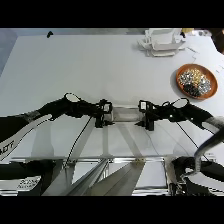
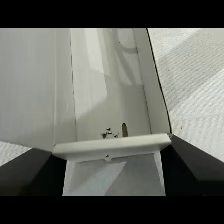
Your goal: Fold the box and place the chain.
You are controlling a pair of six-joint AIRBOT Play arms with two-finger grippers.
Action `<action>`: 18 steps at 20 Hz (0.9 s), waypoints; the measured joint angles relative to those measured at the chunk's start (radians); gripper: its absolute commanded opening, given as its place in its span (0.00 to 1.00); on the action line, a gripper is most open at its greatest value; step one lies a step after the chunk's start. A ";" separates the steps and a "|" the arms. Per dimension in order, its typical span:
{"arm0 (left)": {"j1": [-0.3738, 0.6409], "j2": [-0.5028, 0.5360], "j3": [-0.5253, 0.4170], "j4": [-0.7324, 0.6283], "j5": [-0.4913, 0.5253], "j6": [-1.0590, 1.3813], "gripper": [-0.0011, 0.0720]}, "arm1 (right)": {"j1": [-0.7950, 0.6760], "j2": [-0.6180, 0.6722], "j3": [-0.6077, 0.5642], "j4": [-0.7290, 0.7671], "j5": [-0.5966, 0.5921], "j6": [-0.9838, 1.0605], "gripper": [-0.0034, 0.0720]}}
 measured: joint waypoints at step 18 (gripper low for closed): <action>-0.002 0.000 0.000 0.000 0.003 0.002 0.13 | 0.001 0.006 0.000 -0.004 0.010 0.032 0.97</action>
